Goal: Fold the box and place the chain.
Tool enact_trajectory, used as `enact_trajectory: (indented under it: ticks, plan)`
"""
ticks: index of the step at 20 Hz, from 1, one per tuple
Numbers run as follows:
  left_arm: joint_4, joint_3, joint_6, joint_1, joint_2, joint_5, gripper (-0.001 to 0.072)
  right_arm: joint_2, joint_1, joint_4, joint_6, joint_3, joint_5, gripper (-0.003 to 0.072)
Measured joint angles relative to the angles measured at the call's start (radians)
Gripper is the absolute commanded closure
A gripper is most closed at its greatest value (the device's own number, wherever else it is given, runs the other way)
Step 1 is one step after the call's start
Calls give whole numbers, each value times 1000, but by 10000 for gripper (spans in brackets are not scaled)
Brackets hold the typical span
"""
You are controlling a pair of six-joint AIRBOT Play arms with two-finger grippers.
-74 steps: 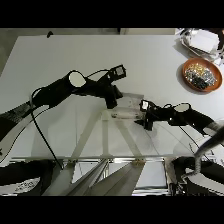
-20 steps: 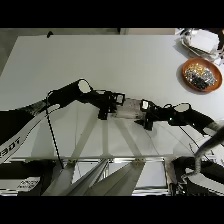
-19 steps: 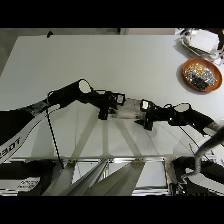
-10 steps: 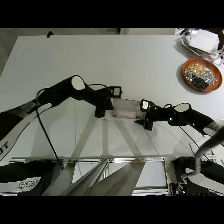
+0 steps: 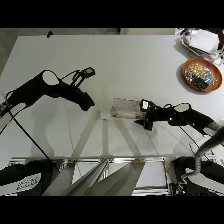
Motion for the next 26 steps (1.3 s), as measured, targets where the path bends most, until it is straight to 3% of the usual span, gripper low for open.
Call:
enact_trajectory:
  ticks: [6, 13, 14, 16, 17, 21, 22, 26]
  plan:
    - [-64, -29, -123, -30, -129, 30, 707, 0, 0, 0, 0, 0, 0, 344]
    - [-188, -32, -106, -82, -174, 37, 699, 0, 0, 0, 0, 0, 0, 344]
    - [-205, -32, -96, -86, -172, 37, 685, 0, 0, 0, 0, 0, 0, 344]
    - [-242, -32, -70, -92, -157, 34, 534, 0, 0, 0, 0, 0, 0, 344]
    - [-257, -32, -58, -94, -147, 34, 499, 0, 0, 0, 0, 0, 0, 344]
    - [-314, -32, -29, -97, -107, 32, 475, 0, 0, 0, 0, 0, 0, 344]
    - [-320, -32, -26, -98, -100, 32, 415, 0, 0, 0, 0, 0, 0, 344]
    - [-349, -32, -19, -101, -86, 26, 416, 0, 0, 0, 0, 0, 0, 344]
